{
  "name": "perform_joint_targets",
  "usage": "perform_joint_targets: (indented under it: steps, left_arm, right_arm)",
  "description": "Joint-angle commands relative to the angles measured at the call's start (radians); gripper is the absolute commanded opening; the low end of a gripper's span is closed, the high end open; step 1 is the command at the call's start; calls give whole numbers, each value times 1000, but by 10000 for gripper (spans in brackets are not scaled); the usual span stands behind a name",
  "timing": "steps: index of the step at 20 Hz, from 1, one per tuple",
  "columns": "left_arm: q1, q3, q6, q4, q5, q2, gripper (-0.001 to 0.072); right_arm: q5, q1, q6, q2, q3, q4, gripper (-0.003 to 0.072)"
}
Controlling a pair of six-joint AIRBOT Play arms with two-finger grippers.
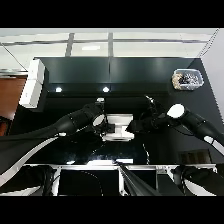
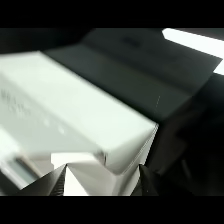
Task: Fold the box and place the chain.
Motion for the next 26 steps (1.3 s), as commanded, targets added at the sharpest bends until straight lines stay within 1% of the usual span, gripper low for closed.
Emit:
perform_joint_targets:
  steps: [1,3,6,12,14,15,16,20,26]
  left_arm:
    - [0,1,0,0,0,0,29]
    - [0,1,0,0,0,0,29]
    - [0,1,0,0,1,0,29]
    - [0,1,0,0,0,0,29]
    - [0,1,0,0,0,0,29]
    - [0,1,0,0,0,0,29]
    - [0,1,0,0,0,0,29]
    - [0,1,0,0,0,0,29]
    - [0,1,0,0,0,0,29]
  right_arm:
    - [-84,79,211,0,50,-132,491]
    - [-106,127,324,-1,61,-222,491]
    - [-76,173,520,-6,98,-389,491]
    - [-21,251,673,-37,170,-536,490]
    - [24,283,740,-69,206,-608,489]
    - [48,304,773,-86,223,-644,434]
    - [63,324,779,-99,236,-656,356]
    - [65,386,836,-146,242,-669,355]
    - [59,388,858,-161,248,-678,354]
